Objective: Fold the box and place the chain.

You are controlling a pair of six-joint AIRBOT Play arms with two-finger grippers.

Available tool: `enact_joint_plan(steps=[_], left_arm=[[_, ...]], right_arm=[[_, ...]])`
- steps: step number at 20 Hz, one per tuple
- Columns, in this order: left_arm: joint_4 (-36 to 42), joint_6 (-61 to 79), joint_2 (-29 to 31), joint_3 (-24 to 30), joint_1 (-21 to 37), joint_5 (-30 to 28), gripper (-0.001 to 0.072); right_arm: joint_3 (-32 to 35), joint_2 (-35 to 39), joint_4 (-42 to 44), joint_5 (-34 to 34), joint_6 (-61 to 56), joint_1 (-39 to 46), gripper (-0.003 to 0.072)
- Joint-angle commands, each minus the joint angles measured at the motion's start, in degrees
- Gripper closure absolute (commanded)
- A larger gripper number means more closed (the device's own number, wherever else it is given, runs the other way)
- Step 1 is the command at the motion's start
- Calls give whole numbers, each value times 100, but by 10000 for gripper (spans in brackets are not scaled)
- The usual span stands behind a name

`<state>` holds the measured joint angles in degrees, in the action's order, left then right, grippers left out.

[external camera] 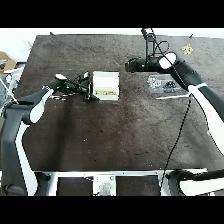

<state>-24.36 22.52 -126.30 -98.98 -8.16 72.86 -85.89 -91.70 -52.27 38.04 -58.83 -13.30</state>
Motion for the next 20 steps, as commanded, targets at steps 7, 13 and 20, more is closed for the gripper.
enact_joint_plan(steps=[7, 13, 20], left_arm=[[0, 0, 4, -7, 4, -2, 435], [-2, 0, 4, -7, 4, -2, 435], [-2, 0, 4, -7, 4, 0, 435]], right_arm=[[-1593, -1980, 2332, 1974, 3042, 715, 587], [-1681, -2382, 2603, 2142, 4118, 713, 585], [-1670, -2221, 2719, 2953, 4942, 597, 588]])
